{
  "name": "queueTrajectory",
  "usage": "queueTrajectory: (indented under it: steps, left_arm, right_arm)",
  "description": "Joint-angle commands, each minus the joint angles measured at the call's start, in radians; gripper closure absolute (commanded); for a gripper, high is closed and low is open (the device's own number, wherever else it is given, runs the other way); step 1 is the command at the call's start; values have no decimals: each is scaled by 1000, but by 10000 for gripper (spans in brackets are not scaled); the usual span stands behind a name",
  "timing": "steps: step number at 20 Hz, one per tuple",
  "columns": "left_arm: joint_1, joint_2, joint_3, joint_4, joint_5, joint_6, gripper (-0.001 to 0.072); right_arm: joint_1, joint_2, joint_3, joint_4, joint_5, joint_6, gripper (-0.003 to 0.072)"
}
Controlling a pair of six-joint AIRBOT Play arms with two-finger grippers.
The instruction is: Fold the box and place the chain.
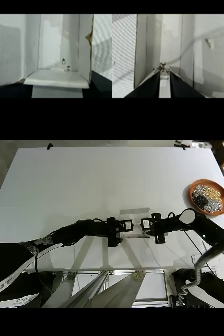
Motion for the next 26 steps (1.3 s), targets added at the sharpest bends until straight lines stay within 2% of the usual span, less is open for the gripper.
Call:
queueTrajectory:
  steps: [1, 2, 4, 7, 11, 12, 13, 16, 18, 20, 23, 26]
  left_arm:
    - [0, 1, 0, 0, 0, 0, 576]
    - [0, 1, 0, 0, 0, 0, 576]
    - [0, 1, 0, 0, 0, 0, 576]
    - [0, 1, 0, 0, 0, 0, 576]
    - [0, 1, 0, 0, 0, 0, 576]
    - [0, 1, 0, 0, 1, 0, 576]
    - [0, 1, 0, 0, 0, 0, 576]
    - [0, 1, 0, 0, 1, 0, 576]
    - [0, 1, 0, 0, 0, 0, 576]
    - [0, 1, 0, 0, 0, 0, 576]
    - [0, 1, 0, 0, 0, 0, 576]
    - [0, 1, 0, 0, 0, 0, 576]
  right_arm:
    - [1, 0, 0, -1, 9, 33, 409]
    - [1, 5, 0, -2, 9, 45, 414]
    - [1, 34, 3, -5, 6, 110, 531]
    - [0, 134, 3, -31, 9, 178, 532]
    - [0, 310, 3, -121, 75, 411, 535]
    - [0, 349, 3, -154, 104, 532, 577]
    - [0, 384, 3, -195, 133, 676, 677]
    - [0, 451, 3, -412, 154, 1123, 673]
    - [0, 461, 3, -555, 175, 1321, 677]
    - [0, 460, 3, -628, 188, 1413, 678]
    - [-27, 446, 3, -649, 145, 1432, 679]
    - [-194, 384, 2, -621, 154, 1450, 681]
